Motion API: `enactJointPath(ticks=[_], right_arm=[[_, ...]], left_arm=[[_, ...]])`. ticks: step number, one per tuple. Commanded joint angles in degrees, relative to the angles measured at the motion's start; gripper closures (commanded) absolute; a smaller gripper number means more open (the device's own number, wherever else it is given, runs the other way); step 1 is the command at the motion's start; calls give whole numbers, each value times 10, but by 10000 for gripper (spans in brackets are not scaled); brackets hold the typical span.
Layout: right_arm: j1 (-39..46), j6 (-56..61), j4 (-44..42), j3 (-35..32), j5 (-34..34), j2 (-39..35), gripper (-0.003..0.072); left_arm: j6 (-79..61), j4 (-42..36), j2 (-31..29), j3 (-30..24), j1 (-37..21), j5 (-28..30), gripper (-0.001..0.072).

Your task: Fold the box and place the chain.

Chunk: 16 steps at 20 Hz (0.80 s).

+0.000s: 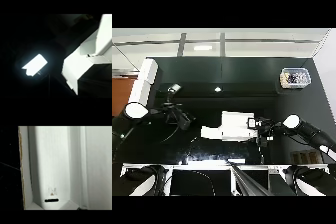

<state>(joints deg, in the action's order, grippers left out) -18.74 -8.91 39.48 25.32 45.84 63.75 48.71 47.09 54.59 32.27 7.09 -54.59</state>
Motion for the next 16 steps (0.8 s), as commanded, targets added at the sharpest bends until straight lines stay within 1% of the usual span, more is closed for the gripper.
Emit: enactJointPath(ticks=[1, 2, 4, 6, 9, 12, 14, 16], right_arm=[[0, 0, 0, 0, 0, 0, 238], [0, 1, 0, 0, 0, 0, 238], [0, 0, 0, 0, 0, 0, 238], [0, 1, 0, 0, 0, 0, 238], [0, 0, 0, 0, 0, 0, 238], [0, 0, 0, 0, 0, 0, 238], [0, 1, 0, 0, 0, 0, 238], [0, 0, 0, 0, 0, 0, 238]], left_arm=[[272, 19, 7, -31, -62, -62, 686], [290, 7, 17, -47, -56, -62, 685], [278, -36, 42, -69, -31, -57, 685], [260, -56, 80, -71, 2, -54, 685], [236, -116, 142, -71, 50, -43, 686], [221, -156, 184, -64, 103, 10, 686], [213, -165, 192, -48, 125, 23, 686], [213, -165, 192, -29, 129, 27, 685]])
